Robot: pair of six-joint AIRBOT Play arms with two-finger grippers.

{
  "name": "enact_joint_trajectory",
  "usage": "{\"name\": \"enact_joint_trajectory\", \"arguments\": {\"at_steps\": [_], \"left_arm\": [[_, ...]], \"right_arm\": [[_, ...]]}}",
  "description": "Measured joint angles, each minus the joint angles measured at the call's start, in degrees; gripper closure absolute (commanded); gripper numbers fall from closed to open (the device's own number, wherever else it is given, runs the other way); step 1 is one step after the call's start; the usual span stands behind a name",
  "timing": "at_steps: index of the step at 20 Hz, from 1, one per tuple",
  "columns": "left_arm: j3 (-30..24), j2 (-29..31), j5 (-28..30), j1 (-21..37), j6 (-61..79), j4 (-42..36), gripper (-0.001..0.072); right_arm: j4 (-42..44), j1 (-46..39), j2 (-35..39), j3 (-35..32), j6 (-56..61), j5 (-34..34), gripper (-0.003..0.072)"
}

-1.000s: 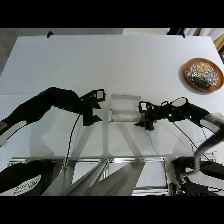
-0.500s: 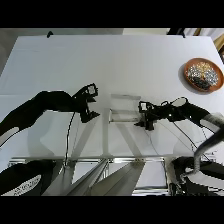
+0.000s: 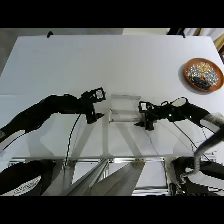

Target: Fold the box and place the chain.

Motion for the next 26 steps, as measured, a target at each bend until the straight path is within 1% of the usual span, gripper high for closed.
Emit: {"name": "enact_joint_trajectory", "arguments": {"at_steps": [5,9,15,19,22,26], "left_arm": [[0.00,-1.40,0.68,-0.22,0.02,1.64,0.0014],[0.02,-3.37,0.81,-0.90,0.00,1.25,0.0015],[0.00,-5.92,-0.59,-4.68,0.00,-0.37,0.0015],[0.00,-6.25,-1.07,-5.62,0.02,-1.36,0.0014],[0.00,-5.44,-0.63,-4.66,-0.02,-3.67,0.0015],[0.00,-2.49,0.22,-0.87,-3.93,-9.05,0.0015]], "right_arm": [[0.00,0.00,0.00,0.00,0.00,0.00,0.0369],[0.02,0.00,-0.02,0.00,0.00,0.00,0.0369],[0.00,0.00,-0.02,0.00,-0.02,0.00,0.0369],[0.00,0.00,-0.02,0.00,0.00,0.00,0.0369],[0.00,0.00,-0.02,0.00,0.00,0.00,0.0369],[0.02,0.00,0.00,0.00,0.00,0.02,0.0369]]}}
